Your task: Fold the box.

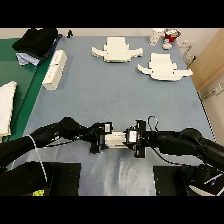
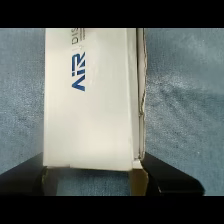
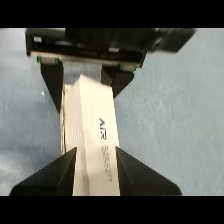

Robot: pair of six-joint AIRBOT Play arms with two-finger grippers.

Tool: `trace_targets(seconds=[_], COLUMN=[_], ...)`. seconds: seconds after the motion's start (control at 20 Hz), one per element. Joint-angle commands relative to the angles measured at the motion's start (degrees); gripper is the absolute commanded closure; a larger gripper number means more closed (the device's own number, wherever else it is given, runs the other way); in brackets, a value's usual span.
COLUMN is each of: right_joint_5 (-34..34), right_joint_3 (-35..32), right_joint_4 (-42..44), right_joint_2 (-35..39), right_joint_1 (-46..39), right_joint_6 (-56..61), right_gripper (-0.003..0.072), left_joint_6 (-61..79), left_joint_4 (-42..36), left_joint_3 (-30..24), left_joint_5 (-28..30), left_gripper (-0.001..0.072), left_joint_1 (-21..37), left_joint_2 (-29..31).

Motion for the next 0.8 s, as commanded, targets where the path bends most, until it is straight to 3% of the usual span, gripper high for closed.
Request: trace_targets(seconds=[0.0, 0.2, 0.4, 0.75], right_joint_5=[0.2, 0.4, 6.3, 18.9], right_joint_3=[-0.5, -2.1, -2.8, -9.4], right_joint_4=[8.0, 8.2, 10.2, 11.5], right_joint_2=[1.7, 1.3, 1.4, 1.3], right_joint_1=[0.0, 0.0, 0.0, 6.2], right_joint_6=[0.0, 2.8, 10.4, 20.1], right_gripper=[0.0301, 0.0310, 0.0652, 0.0680], left_joint_6=[-0.1, -0.1, -0.1, -0.1], left_joint_4=[0.0, 0.0, 0.0, 0.0], left_joint_3=[0.0, 0.0, 0.0, 0.0], left_joint_5=[0.1, 0.1, 0.1, 0.1], left_gripper=[0.0241, 0.0241, 0.0241, 0.0241], left_joint_1=[0.0, 0.0, 0.0, 0.0], left_joint_2=[0.0, 0.0, 0.0, 0.0])
